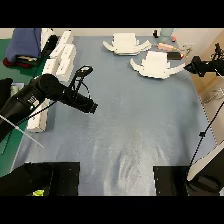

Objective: Fold the box.

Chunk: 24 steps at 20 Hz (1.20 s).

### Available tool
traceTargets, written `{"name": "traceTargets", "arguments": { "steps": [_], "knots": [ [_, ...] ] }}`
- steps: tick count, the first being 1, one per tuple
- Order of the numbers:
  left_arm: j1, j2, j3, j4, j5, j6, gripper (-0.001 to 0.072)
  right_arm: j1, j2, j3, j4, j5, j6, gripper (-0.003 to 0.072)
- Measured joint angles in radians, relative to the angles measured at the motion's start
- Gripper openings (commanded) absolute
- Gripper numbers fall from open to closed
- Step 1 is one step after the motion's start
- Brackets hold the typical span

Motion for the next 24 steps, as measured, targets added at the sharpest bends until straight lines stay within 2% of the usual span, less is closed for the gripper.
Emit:
{"name": "traceTargets", "arguments": {
  "steps": [4,6,9,12,15,21,24],
  "knots": [
    [0.0,0.0,0.0,0.0,0.0,0.0,0.0015,0.024,0.037,-0.012,0.028,0.127,0.106,-0.0002],
    [0.0,0.0,0.0,0.0,0.0,0.0,0.0015,0.054,0.079,-0.044,-0.031,0.18,0.169,-0.0003],
    [0.0,0.0,0.0,0.0,0.0,0.0,0.0015,0.116,0.182,-0.157,-0.137,0.222,0.231,-0.0003],
    [0.0,0.0,0.0,0.0,0.0,0.0,0.0015,0.183,0.332,-0.351,-0.226,0.243,0.268,-0.0003],
    [0.0,0.0,0.0,0.0,0.0,0.0,0.0015,0.238,0.527,-0.605,-0.272,0.229,0.287,-0.0003],
    [0.0,0.0,0.0,0.0,0.0,0.0,0.0015,0.333,0.974,-1.126,-0.298,0.174,0.313,-0.0003],
    [0.0,0.0,0.0,0.0,0.0,0.0,0.0015,0.356,1.158,-1.318,-0.304,0.138,0.346,-0.0003]
  ]
}}
